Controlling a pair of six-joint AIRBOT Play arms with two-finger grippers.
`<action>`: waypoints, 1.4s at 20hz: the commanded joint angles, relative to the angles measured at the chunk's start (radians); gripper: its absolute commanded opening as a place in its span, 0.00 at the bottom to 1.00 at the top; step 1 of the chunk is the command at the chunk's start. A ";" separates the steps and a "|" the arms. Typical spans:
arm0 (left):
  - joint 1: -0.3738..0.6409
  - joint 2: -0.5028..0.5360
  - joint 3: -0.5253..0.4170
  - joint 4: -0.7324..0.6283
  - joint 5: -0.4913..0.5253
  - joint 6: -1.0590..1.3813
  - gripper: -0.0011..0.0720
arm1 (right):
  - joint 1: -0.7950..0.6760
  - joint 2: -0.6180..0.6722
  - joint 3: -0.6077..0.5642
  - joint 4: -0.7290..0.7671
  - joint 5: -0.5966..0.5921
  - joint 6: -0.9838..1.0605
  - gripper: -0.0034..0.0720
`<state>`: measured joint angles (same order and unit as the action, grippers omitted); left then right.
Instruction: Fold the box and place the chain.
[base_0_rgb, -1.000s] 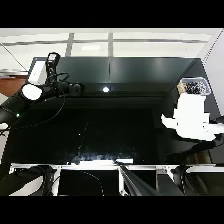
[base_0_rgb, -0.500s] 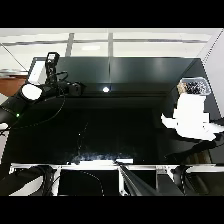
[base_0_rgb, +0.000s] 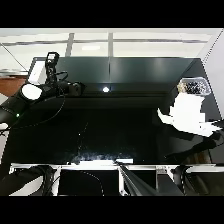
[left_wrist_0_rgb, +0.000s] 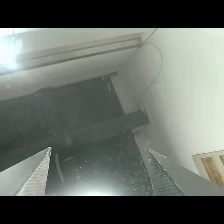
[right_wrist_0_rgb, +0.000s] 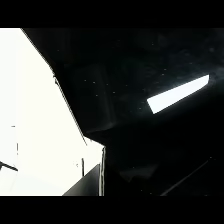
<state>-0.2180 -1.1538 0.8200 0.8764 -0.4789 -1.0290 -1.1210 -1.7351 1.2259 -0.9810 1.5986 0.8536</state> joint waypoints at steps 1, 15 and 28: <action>0.000 0.000 0.001 0.000 0.000 0.000 0.98 | 0.004 0.027 -0.023 0.080 0.016 -0.029 0.10; -0.007 0.000 0.001 0.000 -0.130 -0.109 0.98 | 0.465 0.381 -0.250 0.335 -0.081 -0.065 0.11; -0.007 0.008 -0.035 -0.206 -0.343 -0.076 0.98 | 1.193 0.977 -0.856 0.514 -0.873 -0.029 0.11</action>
